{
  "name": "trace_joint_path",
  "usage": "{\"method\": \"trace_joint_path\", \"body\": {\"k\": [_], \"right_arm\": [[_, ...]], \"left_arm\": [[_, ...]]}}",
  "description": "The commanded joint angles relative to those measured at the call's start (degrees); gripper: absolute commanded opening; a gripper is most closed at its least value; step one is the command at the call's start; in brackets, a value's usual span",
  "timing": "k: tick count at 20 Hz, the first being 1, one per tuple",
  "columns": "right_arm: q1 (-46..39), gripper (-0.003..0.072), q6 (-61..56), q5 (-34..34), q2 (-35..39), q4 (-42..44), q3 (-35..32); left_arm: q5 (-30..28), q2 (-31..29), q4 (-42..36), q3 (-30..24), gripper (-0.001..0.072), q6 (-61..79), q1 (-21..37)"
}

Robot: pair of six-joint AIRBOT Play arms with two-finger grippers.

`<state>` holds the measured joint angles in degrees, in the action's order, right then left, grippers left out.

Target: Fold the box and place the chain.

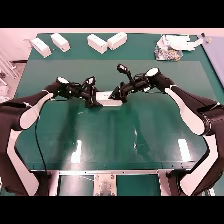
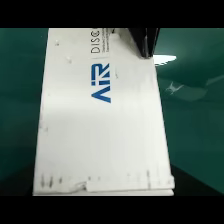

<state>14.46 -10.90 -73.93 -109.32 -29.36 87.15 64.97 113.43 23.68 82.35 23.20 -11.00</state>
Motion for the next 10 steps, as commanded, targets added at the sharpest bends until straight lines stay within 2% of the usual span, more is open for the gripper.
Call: {"method": "trace_joint_path", "body": {"k": [1,6,10], "right_arm": [[0.5,0.0012,-0.7,0.59,-0.87,-1.99,-1.22],[1.11,0.0012,-0.7,3.37,-0.76,-3.34,-3.37],[0.68,0.0012,-0.74,1.92,5.07,2.91,-1.18]], "left_arm": [[0.0,-0.04,-0.17,0.02,0.0514,-0.24,0.0],[0.0,-0.04,-0.17,0.02,0.0513,-0.24,0.0],[0.0,-0.04,-0.17,0.02,0.0513,-0.24,0.0]]}}
